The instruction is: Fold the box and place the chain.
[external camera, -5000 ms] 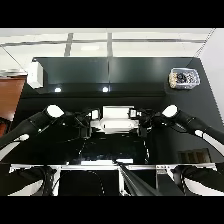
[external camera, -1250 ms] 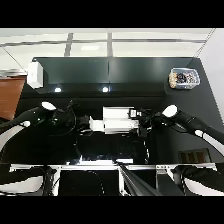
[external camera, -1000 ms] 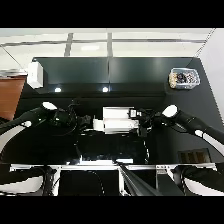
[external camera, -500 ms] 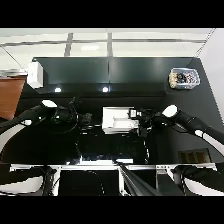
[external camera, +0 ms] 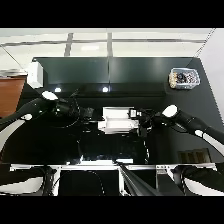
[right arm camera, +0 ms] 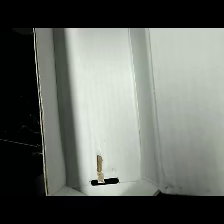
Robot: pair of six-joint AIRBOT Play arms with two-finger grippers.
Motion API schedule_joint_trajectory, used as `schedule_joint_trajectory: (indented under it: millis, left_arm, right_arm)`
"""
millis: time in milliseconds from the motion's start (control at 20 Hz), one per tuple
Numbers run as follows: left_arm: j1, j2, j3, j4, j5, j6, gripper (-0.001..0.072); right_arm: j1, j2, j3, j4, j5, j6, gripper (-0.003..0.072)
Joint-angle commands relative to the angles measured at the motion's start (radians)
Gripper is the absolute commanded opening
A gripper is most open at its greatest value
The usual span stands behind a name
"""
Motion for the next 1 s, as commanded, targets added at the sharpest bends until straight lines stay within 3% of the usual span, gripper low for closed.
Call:
schedule_joint_trajectory:
  millis: [0,300,650,950]
  left_arm:
    - [-0.023,0.001,0.029,0.041,-0.033,-0.025,0.0599]
    - [-0.097,0.002,0.089,0.169,-0.006,-0.221,0.0598]
    - [-0.277,0.004,0.223,0.488,0.097,-0.557,0.0596]
    - [-0.336,0.004,0.241,0.497,0.166,-0.636,0.0597]
  right_arm:
    - [0.001,0.000,0.001,0.000,0.000,0.000,0.0443]
    - [0.001,0.000,0.001,0.000,0.000,0.000,0.0443]
    - [0.001,0.000,0.001,0.000,0.000,0.000,0.0443]
    - [0.001,0.000,0.001,0.000,0.000,0.000,0.0443]
